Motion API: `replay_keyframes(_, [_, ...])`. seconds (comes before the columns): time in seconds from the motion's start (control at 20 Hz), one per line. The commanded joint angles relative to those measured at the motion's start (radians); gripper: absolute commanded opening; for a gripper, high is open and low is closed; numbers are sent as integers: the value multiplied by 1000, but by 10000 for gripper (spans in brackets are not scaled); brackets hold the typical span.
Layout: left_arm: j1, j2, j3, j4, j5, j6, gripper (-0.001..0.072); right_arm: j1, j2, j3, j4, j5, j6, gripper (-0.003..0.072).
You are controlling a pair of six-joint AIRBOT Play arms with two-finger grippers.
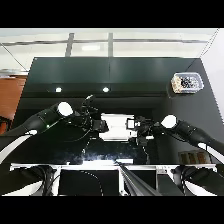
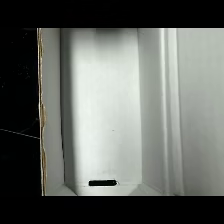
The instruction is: Fold the box and place the chain.
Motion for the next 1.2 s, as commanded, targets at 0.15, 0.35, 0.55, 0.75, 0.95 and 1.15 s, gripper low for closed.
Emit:
replay_keyframes(0.15, [-85, 0, 51, 210, 28, -216, 634, 1, -1, 0, 0, 0, 1, 414])
replay_keyframes(0.35, [-188, 0, 129, 428, 21, -472, 634, 1, -1, 0, 0, 0, 0, 413])
replay_keyframes(0.55, [-233, 0, 174, 431, -19, -546, 623, 1, -1, 0, 0, 0, 0, 414])
replay_keyframes(0.75, [-258, -1, 196, 430, -81, -589, 459, 1, -1, 0, 0, 0, 0, 414])
replay_keyframes(0.95, [-284, -3, 196, 478, -82, -667, 447, 1, -1, 0, 0, 0, 0, 414])
replay_keyframes(1.15, [-307, -17, 196, 564, -82, -774, 447, 1, -1, 0, 0, 0, 1, 414])
